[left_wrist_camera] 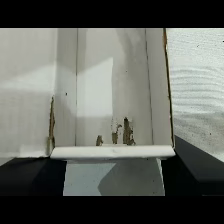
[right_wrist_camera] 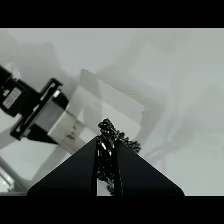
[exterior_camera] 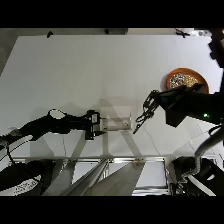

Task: Fold the box and place the chain.

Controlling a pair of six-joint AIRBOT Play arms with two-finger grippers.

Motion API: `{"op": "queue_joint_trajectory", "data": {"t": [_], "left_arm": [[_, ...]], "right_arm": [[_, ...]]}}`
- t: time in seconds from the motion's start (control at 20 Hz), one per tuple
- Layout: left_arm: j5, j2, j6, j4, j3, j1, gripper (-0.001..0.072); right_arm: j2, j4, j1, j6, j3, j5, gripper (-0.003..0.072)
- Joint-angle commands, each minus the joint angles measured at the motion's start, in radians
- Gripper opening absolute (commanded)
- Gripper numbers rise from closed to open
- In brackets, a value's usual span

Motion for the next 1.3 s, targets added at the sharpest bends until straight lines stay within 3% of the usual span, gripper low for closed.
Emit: {"op": "queue_joint_trajectory", "data": {"t": [0.0,0.25,0.45,0.95,1.0,1.1,1.25], "left_arm": [[0.000,0.000,0.000,0.000,0.001,0.001,0.0112],[0.000,0.000,0.000,0.000,0.001,0.001,0.0112],[0.000,0.000,0.000,0.000,0.001,0.001,0.0112],[0.000,0.000,0.000,0.000,0.001,0.001,0.0112],[0.000,0.000,0.000,0.000,0.001,0.001,0.0112],[0.000,0.000,0.000,0.000,0.001,0.001,0.0112],[0.000,0.000,0.000,0.000,0.001,0.001,0.0112]], "right_arm": [[-0.085,-0.004,0.106,0.015,0.000,-0.018,0.0007],[-0.265,-0.054,0.227,0.015,-0.024,-0.029,0.0007],[-0.406,-0.047,0.295,0.015,-0.053,-0.118,0.0007],[-0.694,0.033,0.319,0.026,-0.054,-0.192,0.0014],[-0.697,0.032,0.319,0.047,-0.054,-0.192,0.0087],[-0.686,0.031,0.318,0.059,-0.053,-0.192,0.0333],[-0.620,0.025,0.318,0.051,-0.053,-0.177,0.0362]]}}
